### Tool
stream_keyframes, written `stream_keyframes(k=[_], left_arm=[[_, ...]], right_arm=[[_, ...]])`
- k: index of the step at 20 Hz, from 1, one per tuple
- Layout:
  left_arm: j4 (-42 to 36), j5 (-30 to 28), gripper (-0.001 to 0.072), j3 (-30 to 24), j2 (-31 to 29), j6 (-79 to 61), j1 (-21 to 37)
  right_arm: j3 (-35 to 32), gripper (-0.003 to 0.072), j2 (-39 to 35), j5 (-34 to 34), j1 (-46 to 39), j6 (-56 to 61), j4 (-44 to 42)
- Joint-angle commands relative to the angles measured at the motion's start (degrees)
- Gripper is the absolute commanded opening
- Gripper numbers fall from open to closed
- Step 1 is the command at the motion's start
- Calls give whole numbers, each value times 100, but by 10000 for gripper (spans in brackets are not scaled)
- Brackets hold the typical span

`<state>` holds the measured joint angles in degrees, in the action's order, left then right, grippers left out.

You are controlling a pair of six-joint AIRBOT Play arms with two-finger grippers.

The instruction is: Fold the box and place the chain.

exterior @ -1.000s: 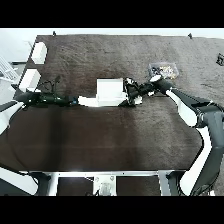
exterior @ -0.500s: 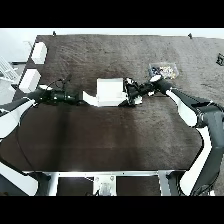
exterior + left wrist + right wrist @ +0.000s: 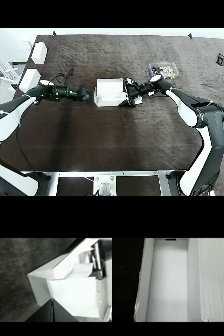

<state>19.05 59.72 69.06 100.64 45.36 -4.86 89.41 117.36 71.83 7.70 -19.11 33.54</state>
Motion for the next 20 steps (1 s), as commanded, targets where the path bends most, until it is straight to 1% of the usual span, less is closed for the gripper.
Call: stream_keyframes(k=[1,2,3,4,6,9,13,16,20], left_arm=[[-17,55,24,44,-37,116,-37],[-17,37,25,44,-37,116,-52],[-13,39,104,44,-37,116,-61],[-13,46,297,44,-37,116,-61],[-13,57,207,44,-37,116,-61],[-4,87,207,44,-37,133,-61],[85,109,207,44,-37,562,-144],[387,4,208,140,-37,929,-258],[796,109,208,385,-37,1381,-264]], right_arm=[[0,563,4,2,-2,2,-2],[0,563,4,2,-2,2,-2],[0,563,4,2,-2,2,-2],[0,563,4,2,-2,2,-2],[0,564,4,2,-2,2,-2],[0,563,4,2,-2,2,-2],[0,564,4,2,-2,2,-2],[0,564,4,2,-2,2,-2],[0,563,4,2,-2,2,-2]])
